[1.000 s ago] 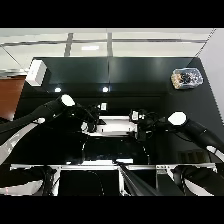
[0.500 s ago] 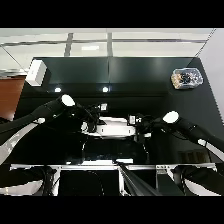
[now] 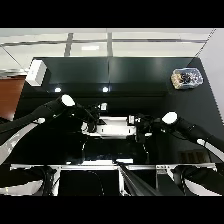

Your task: Fold the box and place the chain.

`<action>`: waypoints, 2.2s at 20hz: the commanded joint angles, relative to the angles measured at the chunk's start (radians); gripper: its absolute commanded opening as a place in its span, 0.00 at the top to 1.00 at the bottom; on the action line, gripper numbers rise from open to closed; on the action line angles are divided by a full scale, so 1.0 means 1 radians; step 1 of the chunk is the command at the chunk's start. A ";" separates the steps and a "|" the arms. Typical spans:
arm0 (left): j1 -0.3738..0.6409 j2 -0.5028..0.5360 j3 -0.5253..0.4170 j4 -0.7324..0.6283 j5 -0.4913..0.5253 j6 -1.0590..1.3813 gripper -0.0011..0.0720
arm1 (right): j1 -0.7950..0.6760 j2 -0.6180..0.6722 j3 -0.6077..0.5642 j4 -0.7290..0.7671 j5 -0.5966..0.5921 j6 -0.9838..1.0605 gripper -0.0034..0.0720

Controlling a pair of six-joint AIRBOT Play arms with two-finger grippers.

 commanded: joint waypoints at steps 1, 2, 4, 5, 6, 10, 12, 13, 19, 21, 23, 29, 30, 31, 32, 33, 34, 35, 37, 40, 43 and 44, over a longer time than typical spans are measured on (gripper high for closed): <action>0.000 0.000 0.000 0.000 0.001 0.002 0.95 | 0.001 -0.001 0.001 -0.011 -0.021 0.024 0.01; 0.000 0.000 0.000 0.000 0.001 0.002 0.95 | 0.001 -0.002 0.001 -0.015 -0.021 0.026 0.01; 0.000 0.000 0.000 0.000 0.002 0.002 0.95 | 0.001 -0.002 0.001 -0.022 -0.022 0.031 0.01; 0.000 0.000 0.000 0.000 0.001 0.002 0.95 | 0.001 -0.002 0.001 -0.022 -0.022 0.031 0.01; 0.000 0.000 0.000 0.000 0.001 0.002 0.95 | 0.001 -0.002 0.001 -0.025 -0.021 0.032 0.01; 0.000 0.000 0.000 0.000 0.002 0.002 0.95 | 0.002 -0.003 0.001 -0.048 -0.017 0.040 0.01; 0.000 0.000 0.000 0.000 0.002 0.002 0.95 | 0.002 -0.003 0.001 -0.048 -0.018 0.043 0.01; 0.000 0.000 0.000 0.000 0.002 0.002 0.95 | 0.002 -0.003 0.001 -0.050 -0.018 0.043 0.01; 0.000 0.000 0.000 0.000 0.002 0.002 0.95 | 0.002 -0.003 0.001 -0.055 -0.018 0.045 0.01; 0.000 0.000 0.000 0.000 0.002 0.002 0.95 | 0.002 -0.003 0.001 -0.055 -0.018 0.045 0.01; 0.000 0.000 0.000 0.001 0.002 0.002 0.95 | 0.002 -0.003 0.001 -0.055 -0.018 0.045 0.01; 0.001 0.000 0.001 0.001 -0.001 -0.002 0.94 | 0.002 -0.003 0.001 -0.055 -0.018 0.046 0.24; 0.002 0.004 0.001 0.010 0.001 -0.032 0.77 | 0.002 -0.003 0.001 -0.055 -0.018 0.046 0.24; 0.004 0.011 0.002 0.016 0.003 -0.064 0.51 | 0.002 -0.003 0.001 -0.055 -0.018 0.046 0.25; 0.010 0.021 0.007 0.016 0.000 -0.109 0.31 | 0.002 -0.003 0.001 -0.055 -0.018 0.046 0.25; 0.018 0.039 0.013 0.017 -0.010 -0.154 0.25 | 0.002 -0.003 0.001 -0.055 -0.018 0.046 0.25; 0.030 0.063 0.018 0.024 -0.030 -0.160 0.25 | 0.002 -0.003 0.001 -0.055 -0.018 0.046 0.25; 0.040 0.092 0.018 0.046 -0.044 -0.160 0.25 | 0.002 -0.003 0.001 -0.055 -0.018 0.046 0.25; 0.068 0.164 0.018 0.126 -0.071 -0.229 0.24 | 0.002 -0.003 0.001 -0.056 -0.018 0.046 0.25; 0.123 0.273 0.018 0.253 -0.143 -0.423 0.25 | 0.004 -0.003 0.001 -0.062 -0.016 0.046 0.25; 0.164 0.336 0.018 0.266 -0.283 -0.654 0.93 | 0.012 -0.004 0.001 -0.071 -0.018 0.046 0.25; 0.163 0.340 0.015 0.249 -0.330 -0.671 0.95 | 0.011 -0.004 0.001 -0.070 -0.018 0.047 0.25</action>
